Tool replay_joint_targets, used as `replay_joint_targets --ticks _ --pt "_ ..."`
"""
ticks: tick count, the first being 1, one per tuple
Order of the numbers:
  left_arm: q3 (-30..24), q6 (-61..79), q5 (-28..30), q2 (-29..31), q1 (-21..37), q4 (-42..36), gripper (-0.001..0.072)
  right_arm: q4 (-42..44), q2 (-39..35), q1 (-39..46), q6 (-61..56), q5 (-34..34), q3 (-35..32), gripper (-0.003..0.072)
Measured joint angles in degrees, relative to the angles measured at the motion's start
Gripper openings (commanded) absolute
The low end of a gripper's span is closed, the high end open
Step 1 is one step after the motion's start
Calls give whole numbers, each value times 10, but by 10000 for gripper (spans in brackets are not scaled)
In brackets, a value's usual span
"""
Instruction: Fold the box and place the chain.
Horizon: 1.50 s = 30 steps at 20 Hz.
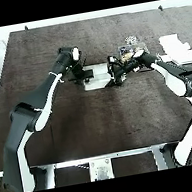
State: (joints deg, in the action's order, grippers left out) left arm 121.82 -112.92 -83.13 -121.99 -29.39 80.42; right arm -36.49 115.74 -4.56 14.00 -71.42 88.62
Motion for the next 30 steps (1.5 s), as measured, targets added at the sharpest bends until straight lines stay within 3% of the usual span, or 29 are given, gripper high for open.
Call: replay_joint_targets --ticks 5,6,7,11,12,13,15,18,19,20,24,26,30 --pt "0 5 -9 0 1 -1 159 0 0 0 0 0 0 584" --pt "0 5 -12 -1 1 -2 56 0 0 0 0 -1 0 584" --pt "-1 6 -16 -2 1 -1 18 1 0 0 -1 -2 0 584" --pt "0 15 -22 -7 0 -9 19 1 0 0 -1 -3 0 584" --pt "0 18 -23 -8 0 -10 123 1 0 0 0 -3 0 584" --pt "0 23 -25 -9 0 -14 388 0 0 0 2 0 0 584" --pt "-3 23 -24 -12 -2 -25 440 -4 0 1 2 2 0 584" --pt "-2 24 -9 -7 -2 -33 455 -1 0 0 0 3 0 584" --pt "-2 24 -1 1 0 -35 534 -1 0 0 0 2 0 584" --pt "-1 24 4 10 1 -36 562 0 0 0 0 2 0 584" --pt "-2 34 4 41 8 -32 564 0 0 0 0 1 0 584" --pt "-7 55 -4 57 14 -28 680 0 0 0 0 1 0 584" --pt "-33 151 10 107 36 -22 696 0 0 0 0 0 0 584"
